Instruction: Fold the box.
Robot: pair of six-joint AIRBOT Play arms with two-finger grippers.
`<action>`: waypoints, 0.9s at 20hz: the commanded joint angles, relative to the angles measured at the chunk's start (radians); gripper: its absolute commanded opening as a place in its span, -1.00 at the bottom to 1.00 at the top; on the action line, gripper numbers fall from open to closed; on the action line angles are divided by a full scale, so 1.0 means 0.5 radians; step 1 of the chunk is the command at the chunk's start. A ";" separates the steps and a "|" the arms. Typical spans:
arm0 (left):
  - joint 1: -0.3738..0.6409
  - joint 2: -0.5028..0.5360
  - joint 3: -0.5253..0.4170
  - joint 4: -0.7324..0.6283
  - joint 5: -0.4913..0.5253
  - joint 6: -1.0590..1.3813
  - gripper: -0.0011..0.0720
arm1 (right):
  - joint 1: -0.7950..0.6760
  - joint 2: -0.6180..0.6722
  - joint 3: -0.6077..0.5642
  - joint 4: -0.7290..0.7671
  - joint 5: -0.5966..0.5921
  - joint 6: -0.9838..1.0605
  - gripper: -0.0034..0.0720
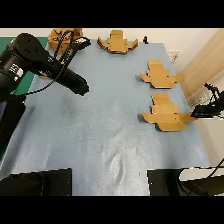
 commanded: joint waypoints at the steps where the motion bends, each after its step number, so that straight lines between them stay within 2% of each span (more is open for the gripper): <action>1: 0.016 -0.002 0.000 0.010 -0.023 -0.014 -0.92 | -0.027 0.005 0.027 0.083 -0.018 -0.072 0.14; 5: 0.016 -0.002 0.000 0.010 -0.020 -0.014 -0.92 | -0.064 0.127 0.040 0.015 -0.002 -0.095 0.13; 9: 0.016 -0.002 0.000 0.018 -0.021 -0.009 -0.92 | -0.063 0.120 0.073 0.008 0.029 -0.107 0.13; 12: 0.016 -0.002 0.000 0.060 -0.018 -0.008 -0.92 | -0.063 0.022 0.076 0.060 0.065 -0.180 0.13; 15: 0.016 -0.002 0.000 0.076 -0.041 -0.030 -0.92 | -0.060 -0.157 0.077 0.134 -0.017 -0.179 0.11; 16: 0.016 -0.002 0.001 0.075 -0.050 -0.030 -0.92 | -0.058 -0.192 0.077 0.163 -0.011 -0.180 -0.15; 17: 0.016 -0.002 0.000 0.076 -0.057 -0.029 -0.92 | -0.058 -0.210 0.078 0.222 0.005 -0.182 -0.60; 18: 0.016 -0.001 0.001 0.075 -0.061 -0.030 -0.92 | -0.058 -0.213 0.081 0.278 0.031 -0.185 -0.88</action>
